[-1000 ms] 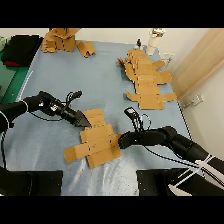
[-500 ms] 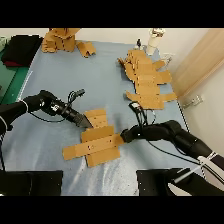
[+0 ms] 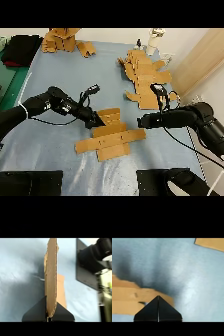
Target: Fold the box.
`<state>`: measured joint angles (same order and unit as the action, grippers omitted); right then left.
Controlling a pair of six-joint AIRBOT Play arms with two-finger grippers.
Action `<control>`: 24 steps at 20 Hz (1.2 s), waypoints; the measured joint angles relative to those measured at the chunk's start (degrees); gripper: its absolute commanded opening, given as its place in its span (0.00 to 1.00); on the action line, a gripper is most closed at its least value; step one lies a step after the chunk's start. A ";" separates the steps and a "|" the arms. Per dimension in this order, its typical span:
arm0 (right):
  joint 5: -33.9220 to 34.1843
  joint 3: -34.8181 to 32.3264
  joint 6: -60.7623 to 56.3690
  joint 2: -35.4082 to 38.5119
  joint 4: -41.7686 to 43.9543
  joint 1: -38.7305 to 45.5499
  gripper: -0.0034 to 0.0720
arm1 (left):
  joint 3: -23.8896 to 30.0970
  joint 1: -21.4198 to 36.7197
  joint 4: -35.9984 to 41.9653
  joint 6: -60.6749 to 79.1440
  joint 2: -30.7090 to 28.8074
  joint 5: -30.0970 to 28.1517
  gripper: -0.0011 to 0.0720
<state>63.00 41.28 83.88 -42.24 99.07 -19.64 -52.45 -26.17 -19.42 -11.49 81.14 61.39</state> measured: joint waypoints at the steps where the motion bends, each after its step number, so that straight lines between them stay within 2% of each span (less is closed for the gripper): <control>1: 1.01 0.15 -0.09 0.28 1.36 0.17 0.05 | 0.09 -1.27 -0.24 1.29 -0.26 -1.79 0.03; 9: 1.27 -4.63 -1.25 1.05 5.75 0.59 0.05 | 1.09 -10.19 -5.05 7.26 -2.32 -11.06 0.03; 16: -1.95 -7.98 -1.88 1.07 6.51 0.63 0.05 | 4.46 -11.47 -6.29 9.81 -3.37 -13.77 0.03; 24: -3.85 -8.37 -2.01 1.07 6.58 0.63 0.05 | 6.08 -11.67 -6.23 10.45 -3.80 -13.51 0.03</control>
<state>59.16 32.91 81.87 -41.17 105.65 -19.00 -46.37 -37.85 -25.65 -1.04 77.34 47.88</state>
